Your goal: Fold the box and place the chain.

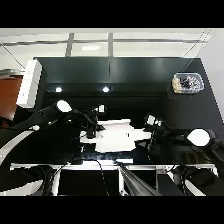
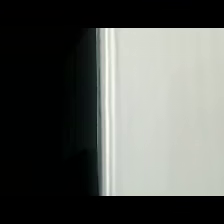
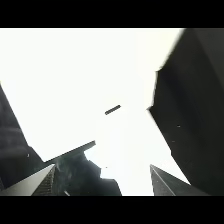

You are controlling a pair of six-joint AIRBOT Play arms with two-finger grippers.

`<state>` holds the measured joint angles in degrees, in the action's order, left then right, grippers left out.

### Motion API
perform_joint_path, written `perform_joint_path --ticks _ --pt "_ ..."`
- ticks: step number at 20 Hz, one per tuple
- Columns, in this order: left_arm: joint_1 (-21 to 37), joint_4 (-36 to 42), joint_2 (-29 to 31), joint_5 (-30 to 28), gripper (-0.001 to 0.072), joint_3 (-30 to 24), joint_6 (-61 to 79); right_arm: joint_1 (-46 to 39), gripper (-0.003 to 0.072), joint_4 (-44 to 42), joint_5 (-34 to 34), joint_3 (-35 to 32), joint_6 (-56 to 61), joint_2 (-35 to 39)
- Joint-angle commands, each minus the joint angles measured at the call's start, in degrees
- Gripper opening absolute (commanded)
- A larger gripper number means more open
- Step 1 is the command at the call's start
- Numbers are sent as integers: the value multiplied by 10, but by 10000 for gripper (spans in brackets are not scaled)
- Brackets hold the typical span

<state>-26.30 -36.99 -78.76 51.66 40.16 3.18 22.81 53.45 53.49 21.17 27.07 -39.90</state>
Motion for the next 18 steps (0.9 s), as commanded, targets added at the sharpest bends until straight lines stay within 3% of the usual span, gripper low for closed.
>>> perform_joint_path --ticks 1,6,18 --pt "0 -5 -2 0 27 0 -2 26 702 19 -11 -9 -30 -3" --pt "0 -5 -2 1 27 0 -3 94 702 77 -31 -30 -73 -6" --pt "0 -5 -2 0 27 0 -7 177 702 35 -168 -30 -76 -68"
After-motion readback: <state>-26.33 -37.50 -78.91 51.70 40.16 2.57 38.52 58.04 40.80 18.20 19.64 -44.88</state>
